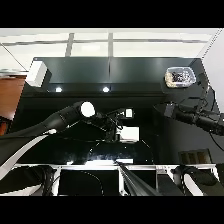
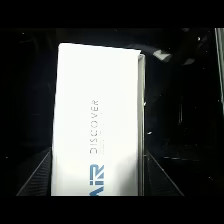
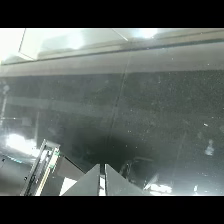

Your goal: Fold the box and place the chain.

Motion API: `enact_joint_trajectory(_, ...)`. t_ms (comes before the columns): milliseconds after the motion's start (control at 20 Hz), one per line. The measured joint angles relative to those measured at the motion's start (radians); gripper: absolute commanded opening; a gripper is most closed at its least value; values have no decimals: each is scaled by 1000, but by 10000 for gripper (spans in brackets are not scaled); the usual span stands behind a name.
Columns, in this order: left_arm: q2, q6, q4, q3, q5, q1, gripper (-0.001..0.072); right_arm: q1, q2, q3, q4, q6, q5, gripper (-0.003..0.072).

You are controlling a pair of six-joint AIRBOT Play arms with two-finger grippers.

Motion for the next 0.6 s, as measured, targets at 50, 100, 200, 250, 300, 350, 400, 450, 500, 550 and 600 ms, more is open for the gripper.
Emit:
enact_joint_trajectory(50, -2, 0, 0, 0, 0, -2, 714, 0, 0, 0, 0, 0, 0, 47)
enact_joint_trajectory(100, -3, 0, 3, 0, 0, -4, 714, 0, 0, 0, 0, 0, 0, 47)
enact_joint_trajectory(200, -8, 0, 5, -1, 2, -9, 714, 0, 0, 0, 0, 0, 0, 47)
enact_joint_trajectory(250, -11, 0, 8, -1, 3, -13, 714, 0, 0, 0, 0, 0, 0, 47)
enact_joint_trajectory(300, -14, 0, 10, -1, 11, -17, 714, 0, 0, 0, 0, 0, 0, 47)
enact_joint_trajectory(350, -16, 0, 11, -1, 17, -21, 714, 0, 0, 0, 0, 0, 0, 47)
enact_joint_trajectory(400, -18, 0, 13, -1, 23, -26, 714, 0, 0, 0, 0, 0, 0, 47)
enact_joint_trajectory(450, -21, 0, 16, -2, 31, -29, 714, 0, 0, 0, 0, 0, 0, 47)
enact_joint_trajectory(500, -26, -1, 19, -1, 38, -34, 714, 0, 0, 0, 0, 0, 0, 47)
enact_joint_trajectory(550, -33, -2, 23, -1, 43, -39, 714, 0, 0, 0, -1, 0, 0, 47)
enact_joint_trajectory(600, -42, -3, 27, -1, 51, -46, 714, 0, 0, 0, -1, 0, 0, 46)
